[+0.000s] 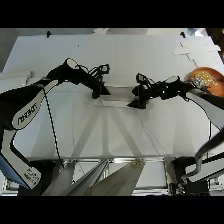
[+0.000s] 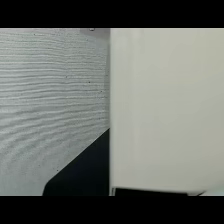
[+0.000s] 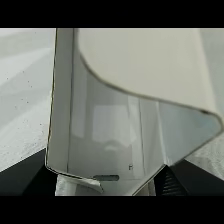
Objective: Fold the box and place the chain.
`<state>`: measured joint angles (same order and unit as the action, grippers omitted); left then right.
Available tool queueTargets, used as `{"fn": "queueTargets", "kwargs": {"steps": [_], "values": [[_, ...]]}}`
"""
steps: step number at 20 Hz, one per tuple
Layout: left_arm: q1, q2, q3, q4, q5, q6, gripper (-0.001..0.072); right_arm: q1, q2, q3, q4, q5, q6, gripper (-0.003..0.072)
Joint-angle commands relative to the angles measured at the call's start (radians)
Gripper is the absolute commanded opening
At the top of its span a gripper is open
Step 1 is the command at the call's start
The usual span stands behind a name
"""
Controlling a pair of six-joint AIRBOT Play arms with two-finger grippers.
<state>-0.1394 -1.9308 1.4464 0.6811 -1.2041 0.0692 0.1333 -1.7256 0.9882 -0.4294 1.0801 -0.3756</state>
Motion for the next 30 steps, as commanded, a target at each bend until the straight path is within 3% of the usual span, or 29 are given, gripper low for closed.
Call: {"fn": "queueTargets", "kwargs": {"steps": [1,25,28,30], "values": [[0.001,0.000,0.000,0.001,0.000,0.001,0.0008,0.002,0.000,0.000,0.019,0.000,-0.017,0.0588],[0.001,0.000,0.000,0.001,0.000,0.001,0.0008,0.002,-0.005,0.005,0.000,0.035,-0.017,0.0578],[0.001,0.000,0.000,0.000,0.000,0.001,0.0008,0.002,-0.005,0.005,0.000,0.036,-0.018,0.0328],[0.001,0.000,0.000,0.001,0.000,0.001,0.0008,0.002,-0.005,0.005,0.000,0.036,-0.018,0.0328]]}}
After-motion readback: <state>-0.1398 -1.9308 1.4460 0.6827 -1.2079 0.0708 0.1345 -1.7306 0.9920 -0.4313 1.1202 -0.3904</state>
